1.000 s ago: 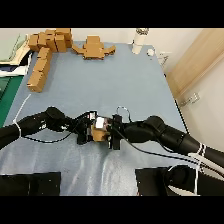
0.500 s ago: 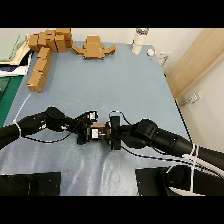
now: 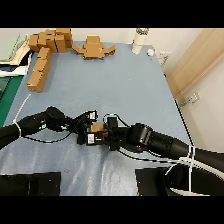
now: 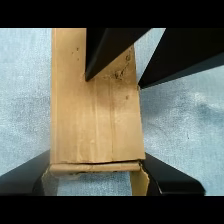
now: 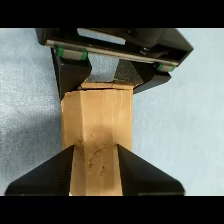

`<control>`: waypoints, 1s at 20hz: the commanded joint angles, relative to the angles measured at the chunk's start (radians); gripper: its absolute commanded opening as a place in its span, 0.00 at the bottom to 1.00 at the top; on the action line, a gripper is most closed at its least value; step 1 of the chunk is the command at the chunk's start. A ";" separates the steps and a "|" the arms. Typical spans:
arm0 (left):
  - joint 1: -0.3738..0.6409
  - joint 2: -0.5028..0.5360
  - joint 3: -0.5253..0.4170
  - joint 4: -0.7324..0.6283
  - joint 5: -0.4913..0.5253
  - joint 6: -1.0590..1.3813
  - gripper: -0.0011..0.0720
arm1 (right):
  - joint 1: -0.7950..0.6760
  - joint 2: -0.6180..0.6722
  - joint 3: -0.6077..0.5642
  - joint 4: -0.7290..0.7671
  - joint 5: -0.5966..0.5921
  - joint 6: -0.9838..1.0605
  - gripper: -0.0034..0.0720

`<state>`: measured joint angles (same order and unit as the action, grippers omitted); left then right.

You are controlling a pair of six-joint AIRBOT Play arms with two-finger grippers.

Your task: Fold the box.

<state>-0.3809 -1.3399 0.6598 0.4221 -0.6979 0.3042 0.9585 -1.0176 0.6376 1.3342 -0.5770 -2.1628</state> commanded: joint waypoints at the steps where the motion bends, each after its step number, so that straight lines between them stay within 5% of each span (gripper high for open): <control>1: 0.000 0.000 0.001 0.001 -0.001 0.002 0.52 | 0.014 -0.008 0.001 -0.061 0.000 0.054 0.49; 6: 0.000 0.000 0.001 0.001 -0.001 0.002 0.52 | 0.022 -0.001 0.001 -0.061 -0.012 0.064 0.32; 10: 0.000 0.000 0.001 0.000 -0.001 0.002 0.52 | 0.022 0.029 0.001 -0.051 -0.014 0.064 0.46; 20: 0.000 0.000 0.001 0.000 -0.001 0.002 0.52 | 0.021 0.098 0.012 -0.063 0.003 0.064 0.41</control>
<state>-0.3809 -1.3396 0.6601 0.4240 -0.7021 0.3073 0.9794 -0.9279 0.6453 1.2781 -0.5892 -2.0987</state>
